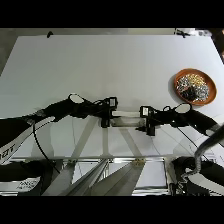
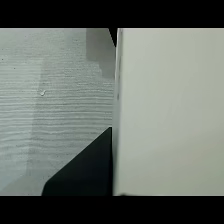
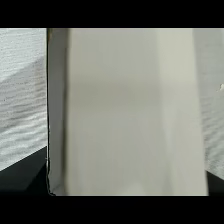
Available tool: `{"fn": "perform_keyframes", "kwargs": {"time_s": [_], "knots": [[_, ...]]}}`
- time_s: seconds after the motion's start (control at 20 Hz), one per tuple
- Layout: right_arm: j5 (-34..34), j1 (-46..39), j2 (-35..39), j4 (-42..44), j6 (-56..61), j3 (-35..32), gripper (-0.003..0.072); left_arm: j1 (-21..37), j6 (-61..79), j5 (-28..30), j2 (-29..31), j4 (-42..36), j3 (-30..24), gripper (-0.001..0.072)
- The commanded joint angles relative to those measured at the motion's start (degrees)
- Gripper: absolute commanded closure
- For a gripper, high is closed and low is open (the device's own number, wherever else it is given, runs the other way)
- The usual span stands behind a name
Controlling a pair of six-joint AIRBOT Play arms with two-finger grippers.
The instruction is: Fold the box and place the chain.
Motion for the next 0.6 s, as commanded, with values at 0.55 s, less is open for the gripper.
{"fn": "perform_keyframes", "kwargs": {"time_s": [0.55], "knots": [[1.07,-2.93,-0.96,-2.32,0.70,0.07,0.0040,0.00,-0.04,0.02,0.04,0.00,0.00,0.0697]]}}
